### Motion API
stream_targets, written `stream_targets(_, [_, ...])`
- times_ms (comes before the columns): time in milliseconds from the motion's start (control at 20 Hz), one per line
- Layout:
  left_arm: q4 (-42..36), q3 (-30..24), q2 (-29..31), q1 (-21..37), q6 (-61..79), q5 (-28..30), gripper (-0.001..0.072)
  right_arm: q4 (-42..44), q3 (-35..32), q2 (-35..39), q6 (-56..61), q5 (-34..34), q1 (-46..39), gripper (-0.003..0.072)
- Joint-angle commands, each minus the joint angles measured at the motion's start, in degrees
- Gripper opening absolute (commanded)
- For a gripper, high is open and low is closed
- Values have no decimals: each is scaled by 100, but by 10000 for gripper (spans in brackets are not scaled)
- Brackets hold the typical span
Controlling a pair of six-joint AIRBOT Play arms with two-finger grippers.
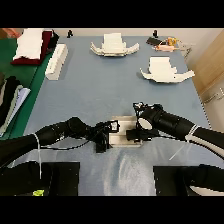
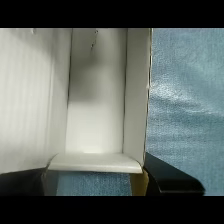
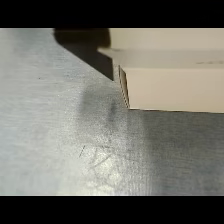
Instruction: Fold the box.
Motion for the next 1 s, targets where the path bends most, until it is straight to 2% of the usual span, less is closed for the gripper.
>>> stream_targets(0, [2,-2,2,0,2,2,469,-52,7,-79,136,0,33,121])
stream_targets(50, [2,-2,2,0,2,2,469,-63,7,-79,136,2,33,47])
stream_targets(100, [2,-2,2,0,2,0,469,-61,7,-79,136,0,33,8])
stream_targets(300, [2,-2,2,0,2,0,469,-59,7,-79,133,0,33,6])
stream_targets(350, [2,-2,2,2,2,2,468,-61,7,-79,85,-2,33,37])
stream_targets(400, [2,-2,2,0,2,0,469,-42,7,-76,31,2,33,215])
stream_targets(450, [2,-2,2,0,2,2,469,-35,7,-72,-4,4,33,345])
stream_targets(650, [2,-2,2,0,2,2,468,-20,7,-68,-24,2,33,362])
stream_targets(700, [2,-2,2,2,2,2,469,-22,7,-68,-22,4,33,278])
stream_targets(750, [2,-2,2,0,2,0,469,-22,7,-68,-22,2,33,61])
stream_targets(800, [2,-2,2,0,2,0,468,-22,7,-68,-22,2,33,5])
stream_targets(900, [2,-2,2,2,2,0,469,-22,7,-68,-31,-2,33,5])
stream_targets(950, [2,-2,2,0,2,0,469,-20,7,-68,-83,-9,33,53])
